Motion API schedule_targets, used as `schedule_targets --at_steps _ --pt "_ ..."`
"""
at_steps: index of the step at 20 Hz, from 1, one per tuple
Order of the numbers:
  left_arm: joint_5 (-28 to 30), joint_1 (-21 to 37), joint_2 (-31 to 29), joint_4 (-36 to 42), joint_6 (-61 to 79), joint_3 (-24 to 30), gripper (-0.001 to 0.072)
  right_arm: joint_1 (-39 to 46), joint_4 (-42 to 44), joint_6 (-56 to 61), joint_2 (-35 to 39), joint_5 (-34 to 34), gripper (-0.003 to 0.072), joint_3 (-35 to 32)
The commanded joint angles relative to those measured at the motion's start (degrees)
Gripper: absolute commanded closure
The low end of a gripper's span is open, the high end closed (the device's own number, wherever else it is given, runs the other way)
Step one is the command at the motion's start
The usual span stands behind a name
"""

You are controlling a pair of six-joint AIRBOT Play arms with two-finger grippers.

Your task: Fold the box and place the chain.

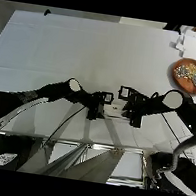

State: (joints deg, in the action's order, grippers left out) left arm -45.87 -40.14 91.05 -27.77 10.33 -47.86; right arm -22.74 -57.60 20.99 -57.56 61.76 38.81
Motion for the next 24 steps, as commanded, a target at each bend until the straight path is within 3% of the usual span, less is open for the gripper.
schedule_targets --at_steps 1,4,8,13,24 --pt "0.00 0.04 -0.04 0.04 -0.09 -0.02 0.0640 -0.04 0.66 -0.07 1.99 -0.72 0.0411 -0.02" --pt "0.00 0.04 -0.04 0.04 -0.09 -0.02 0.0640 -0.04 1.16 -0.07 3.48 -0.74 0.0416 -0.02" --pt "0.02 0.04 -0.04 0.04 -0.09 -0.02 0.0640 0.02 5.53 -0.04 4.44 -1.31 0.0677 -0.13" --pt "0.00 0.04 -0.04 0.04 -0.09 -0.02 0.0640 0.02 13.99 -0.50 4.44 -11.72 0.0678 -6.58" --pt "0.00 0.04 -0.04 0.04 -0.09 -0.02 0.0640 0.00 13.88 -0.04 4.35 -13.75 0.0678 -8.61"
